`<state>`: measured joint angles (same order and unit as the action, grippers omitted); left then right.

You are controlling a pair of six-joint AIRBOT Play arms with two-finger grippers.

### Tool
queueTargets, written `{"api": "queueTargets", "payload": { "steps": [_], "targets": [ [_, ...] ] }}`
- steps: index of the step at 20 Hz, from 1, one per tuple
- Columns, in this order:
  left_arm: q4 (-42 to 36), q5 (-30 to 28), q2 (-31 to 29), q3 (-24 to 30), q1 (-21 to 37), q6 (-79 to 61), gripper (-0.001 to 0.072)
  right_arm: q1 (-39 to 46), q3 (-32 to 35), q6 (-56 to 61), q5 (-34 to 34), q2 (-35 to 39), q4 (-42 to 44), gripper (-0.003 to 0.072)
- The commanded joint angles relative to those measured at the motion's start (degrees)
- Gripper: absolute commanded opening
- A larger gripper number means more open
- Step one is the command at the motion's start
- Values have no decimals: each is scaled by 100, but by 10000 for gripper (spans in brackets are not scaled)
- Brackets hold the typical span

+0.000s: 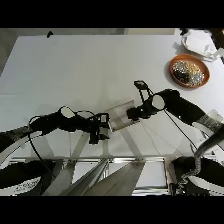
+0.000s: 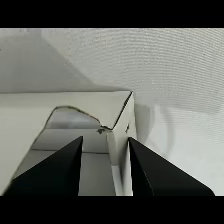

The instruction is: Fold the box and place the chain.

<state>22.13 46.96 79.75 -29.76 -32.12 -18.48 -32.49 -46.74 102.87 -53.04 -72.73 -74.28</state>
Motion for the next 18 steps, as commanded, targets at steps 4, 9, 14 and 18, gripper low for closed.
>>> {"api": "queueTargets", "payload": {
  "steps": [4, 9, 14, 18],
  "targets": [
    [-160, -699, 7, 2, 37, 555, 692, -7, 2, 114, -42, -2, 313, 283],
    [-68, -721, 4, 2, 273, 608, 691, -7, 2, 232, -83, -2, 387, 279],
    [-70, -732, -4, 2, 400, 450, 691, -7, 0, 227, -122, 0, 407, 304],
    [-59, -743, -195, 2, 400, 249, 698, 0, -4, 197, -382, 24, 378, 359]
  ]
}}
